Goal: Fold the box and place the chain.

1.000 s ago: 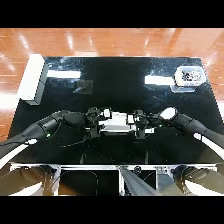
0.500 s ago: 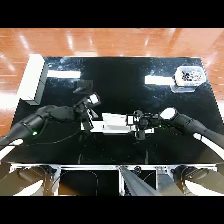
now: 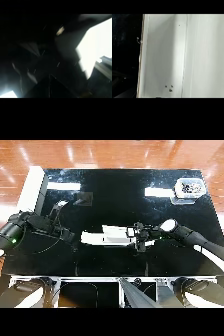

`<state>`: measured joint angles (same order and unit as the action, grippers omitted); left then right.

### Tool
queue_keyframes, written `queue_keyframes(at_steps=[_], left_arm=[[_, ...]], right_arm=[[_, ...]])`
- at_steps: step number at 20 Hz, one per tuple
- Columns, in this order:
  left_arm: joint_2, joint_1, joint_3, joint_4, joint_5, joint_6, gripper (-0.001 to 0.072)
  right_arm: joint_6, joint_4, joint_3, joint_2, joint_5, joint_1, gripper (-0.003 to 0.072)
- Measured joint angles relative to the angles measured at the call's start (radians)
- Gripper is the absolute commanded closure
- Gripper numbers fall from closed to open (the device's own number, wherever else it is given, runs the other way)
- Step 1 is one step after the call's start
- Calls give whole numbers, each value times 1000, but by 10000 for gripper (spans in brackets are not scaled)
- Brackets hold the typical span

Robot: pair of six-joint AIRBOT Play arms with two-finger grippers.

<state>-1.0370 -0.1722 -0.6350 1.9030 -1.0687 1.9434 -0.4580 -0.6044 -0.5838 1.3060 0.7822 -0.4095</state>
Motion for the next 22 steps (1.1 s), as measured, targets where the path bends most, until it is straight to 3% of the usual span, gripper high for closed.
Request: queue_keyframes(at_steps=[5,13,22], left_arm=[[-26,39,0,-26,-71,-196,689],[-203,46,0,280,-55,-125,689],[-288,-21,0,403,8,-53,689]], right_arm=[[0,0,0,0,0,0,150],[0,1,0,0,0,0,149],[0,1,0,0,0,0,150]])
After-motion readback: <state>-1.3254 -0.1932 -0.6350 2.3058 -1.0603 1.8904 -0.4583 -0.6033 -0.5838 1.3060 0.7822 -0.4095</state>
